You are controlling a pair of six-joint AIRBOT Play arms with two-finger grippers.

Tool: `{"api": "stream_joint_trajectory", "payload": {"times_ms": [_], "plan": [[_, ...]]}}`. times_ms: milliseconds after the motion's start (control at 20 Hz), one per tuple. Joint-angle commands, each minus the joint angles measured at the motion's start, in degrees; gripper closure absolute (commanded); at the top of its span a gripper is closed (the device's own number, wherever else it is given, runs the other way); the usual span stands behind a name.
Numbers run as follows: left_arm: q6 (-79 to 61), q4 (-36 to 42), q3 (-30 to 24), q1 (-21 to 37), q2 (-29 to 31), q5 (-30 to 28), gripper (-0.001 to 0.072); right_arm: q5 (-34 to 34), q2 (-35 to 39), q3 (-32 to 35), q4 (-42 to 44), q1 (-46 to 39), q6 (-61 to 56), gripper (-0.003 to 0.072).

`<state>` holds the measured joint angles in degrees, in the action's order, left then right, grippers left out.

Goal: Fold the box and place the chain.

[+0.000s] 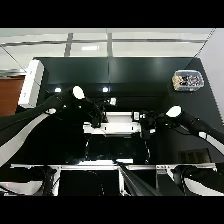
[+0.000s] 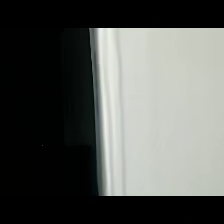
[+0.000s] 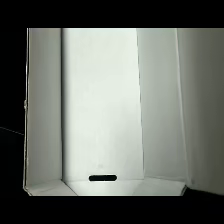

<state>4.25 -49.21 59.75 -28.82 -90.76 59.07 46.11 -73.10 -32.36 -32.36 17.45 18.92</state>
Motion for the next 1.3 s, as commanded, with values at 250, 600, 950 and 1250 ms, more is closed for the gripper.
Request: {"api": "stream_joint_trajectory", "payload": {"times_ms": [250, 600, 950, 1250], "plan": [[0.00, 0.00, 0.04, 0.00, 0.04, -0.13, 0.0682, -1.36, -0.31, -0.04, -0.90, 0.59, -1.18, 0.0035], [0.02, 0.20, 0.04, 0.02, 0.04, -0.33, 0.0682, -1.33, -0.31, -0.04, -0.87, 0.57, -1.18, 0.0037], [0.04, 0.22, 0.11, 0.09, 0.11, -0.02, 0.0597, -1.36, -0.31, -0.04, -0.90, 0.57, -1.18, 0.0225], [12.61, -3.78, 4.02, 2.91, 4.68, 5.53, 0.0006, -1.36, -0.31, -0.04, -0.87, 0.57, -1.18, 0.0229]]}}
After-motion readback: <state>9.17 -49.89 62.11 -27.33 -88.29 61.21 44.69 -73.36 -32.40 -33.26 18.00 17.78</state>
